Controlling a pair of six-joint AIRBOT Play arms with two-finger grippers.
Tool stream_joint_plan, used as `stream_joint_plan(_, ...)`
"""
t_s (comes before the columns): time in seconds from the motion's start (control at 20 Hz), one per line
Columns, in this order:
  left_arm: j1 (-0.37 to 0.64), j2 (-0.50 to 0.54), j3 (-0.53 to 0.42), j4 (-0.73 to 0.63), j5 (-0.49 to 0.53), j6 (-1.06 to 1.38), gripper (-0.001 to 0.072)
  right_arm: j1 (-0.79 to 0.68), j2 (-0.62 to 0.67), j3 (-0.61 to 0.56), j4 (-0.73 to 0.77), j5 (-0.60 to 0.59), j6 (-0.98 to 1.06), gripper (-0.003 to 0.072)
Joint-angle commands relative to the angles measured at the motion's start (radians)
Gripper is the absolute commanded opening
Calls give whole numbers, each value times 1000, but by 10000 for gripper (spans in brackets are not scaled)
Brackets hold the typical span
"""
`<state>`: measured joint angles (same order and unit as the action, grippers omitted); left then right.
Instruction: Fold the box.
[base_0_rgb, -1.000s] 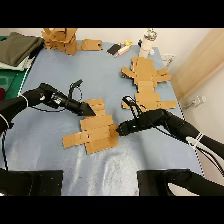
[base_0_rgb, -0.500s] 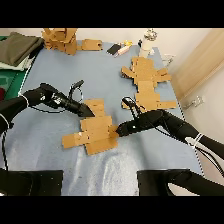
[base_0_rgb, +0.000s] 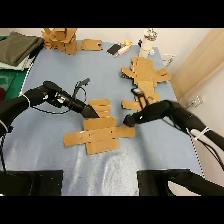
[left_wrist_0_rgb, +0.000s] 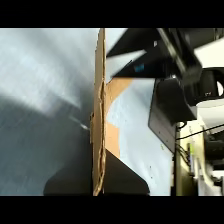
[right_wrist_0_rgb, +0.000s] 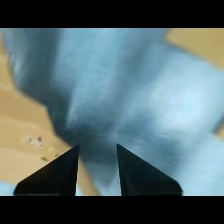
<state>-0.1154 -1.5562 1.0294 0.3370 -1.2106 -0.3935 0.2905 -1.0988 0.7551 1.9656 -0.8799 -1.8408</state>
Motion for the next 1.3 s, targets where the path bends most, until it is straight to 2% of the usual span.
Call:
stream_joint_plan(0.0,-68,60,0,8,88,97,9,-104,5,136,-176,-114,182,353)
stream_joint_plan(0.05,-87,71,-2,7,109,119,9,-123,6,159,-166,-145,217,214)
stream_joint_plan(0.1,-106,77,-3,6,127,145,9,-128,11,165,-161,-154,234,28)
stream_joint_plan(0.15,-130,84,-10,-3,153,177,9,-128,14,162,-159,-154,238,5)
stream_joint_plan(0.4,-246,163,-143,-114,382,393,9,-126,14,150,-145,-137,256,5)
stream_joint_plan(0.6,-290,279,-277,-235,451,566,9,-126,13,116,-143,-92,274,4)
stream_joint_plan(0.8,-354,348,-348,-211,585,667,9,-126,14,83,-117,-44,281,5)
stream_joint_plan(1.05,-475,351,-355,-64,676,661,9,-125,13,82,-114,1,281,4)
stream_joint_plan(1.25,-481,351,-378,-75,699,654,10,-124,14,82,-113,8,281,4)
